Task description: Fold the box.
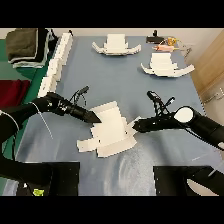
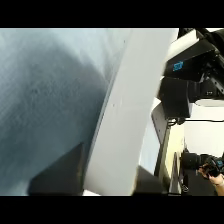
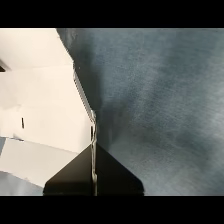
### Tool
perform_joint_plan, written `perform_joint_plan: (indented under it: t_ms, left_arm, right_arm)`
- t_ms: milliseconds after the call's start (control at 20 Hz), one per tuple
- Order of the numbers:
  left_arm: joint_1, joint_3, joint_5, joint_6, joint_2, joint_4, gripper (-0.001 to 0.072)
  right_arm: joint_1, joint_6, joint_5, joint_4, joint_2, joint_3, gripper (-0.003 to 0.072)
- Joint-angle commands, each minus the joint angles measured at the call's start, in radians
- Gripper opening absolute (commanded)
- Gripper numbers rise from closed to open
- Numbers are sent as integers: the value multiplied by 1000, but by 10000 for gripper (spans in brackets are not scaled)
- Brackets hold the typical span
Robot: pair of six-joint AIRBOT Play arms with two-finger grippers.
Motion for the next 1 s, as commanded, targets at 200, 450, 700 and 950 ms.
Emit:
perform_joint_plan:
  t_ms: [200, 450, 700, 950]
  left_arm:
    - [-24, 6, 12, 31, 0, -30, 15]
    - [-24, 14, -39, 32, -1, -139, 14]
    - [-25, 93, -86, 244, 11, -142, 13]
    - [-99, 113, 25, 444, 52, -105, 11]
  right_arm:
    - [0, 0, -1, 0, 0, 0, 5]
    - [0, 0, -21, -166, 5, 23, 257]
    - [0, 281, -33, -719, 6, 101, 257]
    - [0, 451, -26, -929, 6, 166, 258]
